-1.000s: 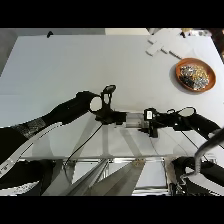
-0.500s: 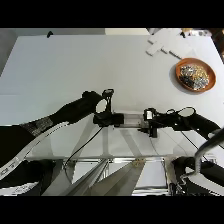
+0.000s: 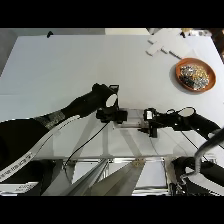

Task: Fold the box and place the chain.

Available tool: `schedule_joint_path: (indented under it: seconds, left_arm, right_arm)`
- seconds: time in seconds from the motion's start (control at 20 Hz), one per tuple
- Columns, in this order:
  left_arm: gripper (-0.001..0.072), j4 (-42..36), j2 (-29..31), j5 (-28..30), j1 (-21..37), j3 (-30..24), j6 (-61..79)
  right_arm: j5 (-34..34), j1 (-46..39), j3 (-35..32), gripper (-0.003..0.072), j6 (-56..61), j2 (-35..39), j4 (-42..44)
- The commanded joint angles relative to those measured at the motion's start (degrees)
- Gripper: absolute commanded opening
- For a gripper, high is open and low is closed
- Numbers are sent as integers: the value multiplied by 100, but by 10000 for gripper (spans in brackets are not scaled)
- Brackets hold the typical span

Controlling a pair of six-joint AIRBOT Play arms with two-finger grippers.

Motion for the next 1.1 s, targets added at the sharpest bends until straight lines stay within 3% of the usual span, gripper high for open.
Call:
schedule_joint_path:
  seconds: [0.0,0.1,0.3,0.45,0.55,0.8,0.85,0.95,1.05]
  left_arm:
    - [449,96,-267,-238,-122,142,-63]
    - [437,149,-323,-173,-155,144,-315]
    - [242,302,-361,-31,-192,144,-612]
    - [184,354,-387,-39,-254,144,-935]
    - [8,374,-387,-39,-275,144,-951]
    - [5,348,-387,-96,-275,144,-1069]
    - [47,345,-385,-94,-275,144,-1067]
    - [258,345,-385,-94,-275,144,-1058]
    - [270,348,-382,-94,-275,144,-1058]
  right_arm:
    - [7,0,0,395,2,2,0]
    - [7,0,0,395,2,2,0]
    - [4,0,0,395,2,2,0]
    - [4,0,0,395,2,2,0]
    - [4,0,0,395,2,2,0]
    - [4,0,0,395,2,2,0]
    - [4,0,0,395,2,2,0]
    - [4,0,0,395,2,2,0]
    - [4,0,0,395,2,2,0]
